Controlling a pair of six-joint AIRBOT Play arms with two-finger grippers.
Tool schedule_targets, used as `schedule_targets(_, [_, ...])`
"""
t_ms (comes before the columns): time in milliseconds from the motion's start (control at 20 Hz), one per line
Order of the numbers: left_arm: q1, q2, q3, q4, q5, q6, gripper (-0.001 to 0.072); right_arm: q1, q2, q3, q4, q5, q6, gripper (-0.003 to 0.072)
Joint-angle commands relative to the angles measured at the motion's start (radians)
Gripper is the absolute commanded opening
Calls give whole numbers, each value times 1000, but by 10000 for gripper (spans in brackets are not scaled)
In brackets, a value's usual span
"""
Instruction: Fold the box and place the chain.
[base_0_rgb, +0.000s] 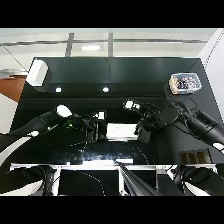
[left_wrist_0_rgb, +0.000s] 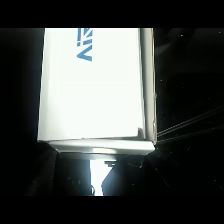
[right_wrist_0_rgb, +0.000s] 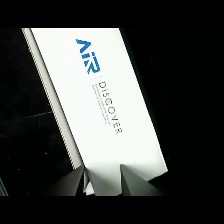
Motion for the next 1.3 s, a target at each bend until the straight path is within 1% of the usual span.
schedule_targets(0, [0,0,-1,0,0,0,329,25,-3,0,3,12,1,256])
schedule_targets(250, [0,0,-1,0,0,0,329,24,-3,0,-20,11,2,257])
schedule_targets(700, [0,0,-1,0,0,0,329,24,-32,0,-15,12,2,259])
schedule_targets(750, [0,0,-1,0,0,0,329,24,-32,0,-15,12,2,291])
schedule_targets(800, [0,0,-1,0,0,0,329,24,-31,0,-15,12,6,384])
schedule_targets(1050, [0,0,-1,0,0,0,329,24,-26,5,-15,11,33,381])
schedule_targets(1250, [0,0,-1,0,0,0,329,24,-22,30,-13,7,37,381])
